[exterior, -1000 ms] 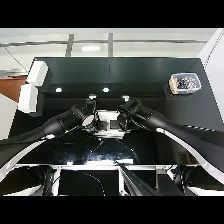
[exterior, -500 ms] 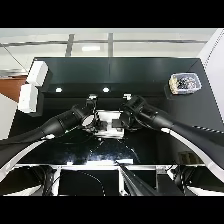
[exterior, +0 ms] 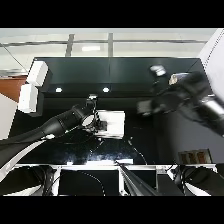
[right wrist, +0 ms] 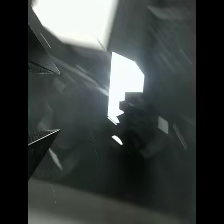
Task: Fold the box and place the chain.
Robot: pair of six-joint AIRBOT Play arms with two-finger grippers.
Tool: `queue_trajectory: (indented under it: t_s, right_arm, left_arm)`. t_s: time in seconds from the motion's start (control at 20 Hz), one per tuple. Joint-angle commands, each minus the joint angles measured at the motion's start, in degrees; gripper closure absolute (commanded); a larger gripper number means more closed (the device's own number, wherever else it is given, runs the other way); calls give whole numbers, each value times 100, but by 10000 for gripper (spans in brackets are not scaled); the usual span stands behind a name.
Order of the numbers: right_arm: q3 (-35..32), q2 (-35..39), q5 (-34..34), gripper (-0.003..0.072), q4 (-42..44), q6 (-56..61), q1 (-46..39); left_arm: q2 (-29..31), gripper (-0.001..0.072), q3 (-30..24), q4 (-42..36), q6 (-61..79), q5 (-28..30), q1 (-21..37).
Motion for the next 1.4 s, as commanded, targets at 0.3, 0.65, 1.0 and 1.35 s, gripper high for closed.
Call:
queue_trajectory:
  t_s: [0.3,0.65,1.0,1.35]
  right_arm:
    - [114,-798,2380,-21,-1036,-774,-3838]
    - [2197,-3436,1858,102,-345,-658,-4594]
    - [2787,-4363,2417,102,-365,-313,-4610]
    - [2787,-4564,2494,274,-577,-219,-4631]
  left_arm:
    - [0,684,2,-2,-2,-13,7]
    - [0,684,2,0,-2,2,7]
    - [0,684,2,2,-2,2,7]
    - [0,684,2,0,-4,2,7]
